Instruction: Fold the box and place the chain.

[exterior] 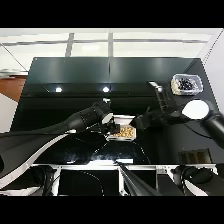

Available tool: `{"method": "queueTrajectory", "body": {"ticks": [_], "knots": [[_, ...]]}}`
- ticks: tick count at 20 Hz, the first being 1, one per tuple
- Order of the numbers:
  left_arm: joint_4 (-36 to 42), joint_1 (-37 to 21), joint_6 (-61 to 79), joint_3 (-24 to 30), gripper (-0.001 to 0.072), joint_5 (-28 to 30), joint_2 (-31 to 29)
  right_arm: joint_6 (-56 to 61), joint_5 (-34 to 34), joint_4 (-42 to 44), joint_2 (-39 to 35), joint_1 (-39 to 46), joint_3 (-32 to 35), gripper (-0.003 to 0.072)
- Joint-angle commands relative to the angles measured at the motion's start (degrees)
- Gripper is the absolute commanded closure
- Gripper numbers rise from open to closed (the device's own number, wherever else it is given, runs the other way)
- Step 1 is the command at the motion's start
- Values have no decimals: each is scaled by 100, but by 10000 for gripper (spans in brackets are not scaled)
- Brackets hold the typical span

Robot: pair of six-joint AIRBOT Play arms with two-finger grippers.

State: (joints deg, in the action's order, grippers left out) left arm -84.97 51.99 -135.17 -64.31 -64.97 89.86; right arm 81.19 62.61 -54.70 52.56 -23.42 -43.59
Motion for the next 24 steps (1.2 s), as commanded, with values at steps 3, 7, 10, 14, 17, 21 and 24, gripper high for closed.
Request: {"method": "queueTrajectory", "body": {"ticks": [3, 7, 10, 14, 17, 21, 24], "knots": [[7, -35, -201, 0, 679, 136, 4, -42, 887, -1016, -942, 1298, -55, 234], [37, -39, -195, -2, 431, 116, -76, -42, 1108, -1032, -1049, 1770, -48, 234], [24, -66, 37, -2, 140, 81, -407, 22, 1045, -1005, -1049, 1770, -44, 233], [39, -363, 1711, 0, 140, -396, -1314, 221, 1036, -831, -1049, 1770, -44, 234], [-17, -678, 2793, 13, 141, -857, -2057, 219, 1005, -833, -1049, 1770, -44, 234], [-127, -1506, 3628, 216, 141, -1036, -2920, 216, 931, -859, -1049, 1770, -44, 234], [260, -2406, 4280, 828, 141, -787, -3429, 216, 719, -859, -1049, 1770, -44, 234]]}}
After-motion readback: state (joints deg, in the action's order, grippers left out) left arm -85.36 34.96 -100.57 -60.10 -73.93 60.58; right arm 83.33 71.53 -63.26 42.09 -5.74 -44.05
